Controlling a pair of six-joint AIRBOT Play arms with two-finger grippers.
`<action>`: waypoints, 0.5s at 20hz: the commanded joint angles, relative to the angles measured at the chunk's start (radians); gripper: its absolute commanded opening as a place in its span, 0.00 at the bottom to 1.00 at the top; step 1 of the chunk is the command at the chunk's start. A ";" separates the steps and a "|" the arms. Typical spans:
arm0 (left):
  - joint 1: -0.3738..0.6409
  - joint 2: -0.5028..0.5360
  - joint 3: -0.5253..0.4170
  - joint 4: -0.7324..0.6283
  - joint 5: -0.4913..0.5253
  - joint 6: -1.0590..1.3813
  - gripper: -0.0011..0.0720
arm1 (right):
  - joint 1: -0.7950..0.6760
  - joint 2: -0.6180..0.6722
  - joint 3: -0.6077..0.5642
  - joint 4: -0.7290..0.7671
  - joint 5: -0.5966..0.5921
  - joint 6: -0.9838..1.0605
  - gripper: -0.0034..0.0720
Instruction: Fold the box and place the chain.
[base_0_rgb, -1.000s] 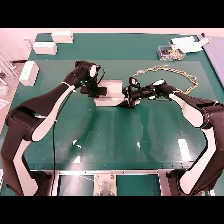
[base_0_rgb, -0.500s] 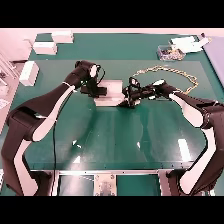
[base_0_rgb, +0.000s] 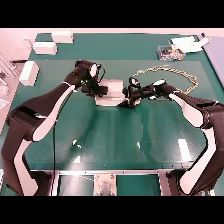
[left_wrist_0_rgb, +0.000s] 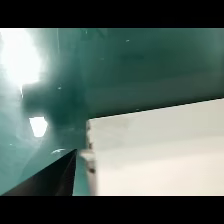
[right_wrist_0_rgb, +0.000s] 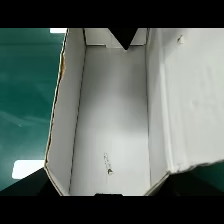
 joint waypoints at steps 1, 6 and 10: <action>0.012 0.006 0.003 -0.076 -0.003 0.041 0.57 | 0.000 0.000 0.000 0.000 0.002 0.001 0.81; 0.060 0.063 0.002 -0.126 -0.059 0.118 0.61 | 0.000 0.000 0.000 0.000 0.002 0.001 0.81; 0.153 0.119 0.002 -0.236 -0.124 0.290 0.61 | 0.000 0.000 0.000 0.000 0.002 0.001 0.81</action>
